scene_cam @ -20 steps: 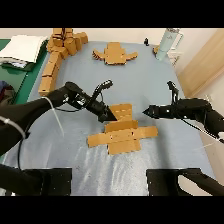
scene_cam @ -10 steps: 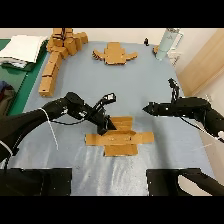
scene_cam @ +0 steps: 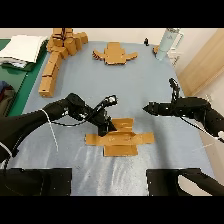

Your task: Fold the box.

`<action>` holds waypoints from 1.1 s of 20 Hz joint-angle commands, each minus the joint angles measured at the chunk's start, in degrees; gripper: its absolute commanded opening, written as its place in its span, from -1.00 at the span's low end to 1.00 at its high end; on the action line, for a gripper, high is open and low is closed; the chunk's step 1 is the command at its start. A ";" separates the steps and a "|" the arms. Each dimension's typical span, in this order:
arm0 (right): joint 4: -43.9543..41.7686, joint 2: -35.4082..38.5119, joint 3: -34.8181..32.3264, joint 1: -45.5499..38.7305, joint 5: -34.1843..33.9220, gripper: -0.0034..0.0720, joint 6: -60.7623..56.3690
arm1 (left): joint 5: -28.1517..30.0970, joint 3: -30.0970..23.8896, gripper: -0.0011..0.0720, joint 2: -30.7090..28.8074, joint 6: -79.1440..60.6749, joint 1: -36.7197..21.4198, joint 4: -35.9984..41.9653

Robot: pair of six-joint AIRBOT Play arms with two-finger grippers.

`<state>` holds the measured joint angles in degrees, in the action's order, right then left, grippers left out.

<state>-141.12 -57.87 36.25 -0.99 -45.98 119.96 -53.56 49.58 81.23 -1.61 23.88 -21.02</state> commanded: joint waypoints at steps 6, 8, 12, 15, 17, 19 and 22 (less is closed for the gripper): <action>-0.11 -0.04 0.04 0.07 -0.17 -0.90 -0.02 | 1.11 -0.02 -0.94 0.48 0.11 0.02 -1.33; -0.11 -0.04 0.04 0.07 -0.48 -0.89 -0.02 | 1.11 -0.02 -0.94 0.48 0.11 0.00 -1.33; 0.42 0.28 0.11 0.07 -4.57 -0.90 -0.02 | 1.09 -0.02 -0.94 0.48 0.09 0.00 -1.29; 8.00 3.32 0.11 1.66 -9.46 -0.90 -2.64 | 1.09 -0.02 -0.94 0.48 0.09 0.02 -1.27; 19.65 8.37 0.09 6.99 -10.12 -0.90 -10.34 | 1.09 -0.02 -0.94 0.48 0.09 0.02 -1.29; 30.77 13.86 -0.13 14.58 -10.93 -0.90 -18.97 | 1.09 -0.02 -0.94 0.48 0.09 0.04 -1.29; 42.58 21.79 -3.02 31.17 -11.13 -0.90 -29.03 | 1.09 -0.02 -0.94 0.48 0.09 0.04 -1.29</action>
